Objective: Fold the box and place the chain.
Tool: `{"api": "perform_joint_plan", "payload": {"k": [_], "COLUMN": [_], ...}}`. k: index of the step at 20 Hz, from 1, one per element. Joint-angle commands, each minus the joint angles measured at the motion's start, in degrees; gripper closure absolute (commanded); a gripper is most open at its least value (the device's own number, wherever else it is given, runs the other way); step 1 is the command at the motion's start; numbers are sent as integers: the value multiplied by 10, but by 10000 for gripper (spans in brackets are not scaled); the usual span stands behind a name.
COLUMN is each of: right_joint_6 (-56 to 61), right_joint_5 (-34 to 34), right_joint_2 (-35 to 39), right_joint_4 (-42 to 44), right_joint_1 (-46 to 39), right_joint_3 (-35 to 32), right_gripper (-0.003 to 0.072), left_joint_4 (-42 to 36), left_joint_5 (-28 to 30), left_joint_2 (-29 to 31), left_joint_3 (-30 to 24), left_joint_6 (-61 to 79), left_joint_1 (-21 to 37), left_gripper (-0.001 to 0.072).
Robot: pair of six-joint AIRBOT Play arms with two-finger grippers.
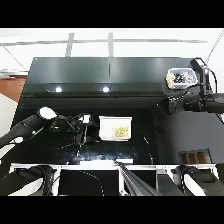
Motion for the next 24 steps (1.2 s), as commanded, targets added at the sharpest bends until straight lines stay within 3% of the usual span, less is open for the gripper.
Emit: {"api": "perform_joint_plan", "payload": {"k": [1,24], "right_joint_6": [0,0], "right_joint_5": [0,0], "right_joint_2": [0,0], "right_joint_4": [0,0], "right_joint_1": [0,0], "right_joint_3": [0,0], "right_gripper": [-26,-25], "left_joint_4": [-39,-57], "left_joint_5": [3,25], "left_joint_2": [-16,-40], "left_joint_3": [0,21], "left_joint_6": [15,15], "left_joint_1": [-5,-10], "left_gripper": [18,18]}}
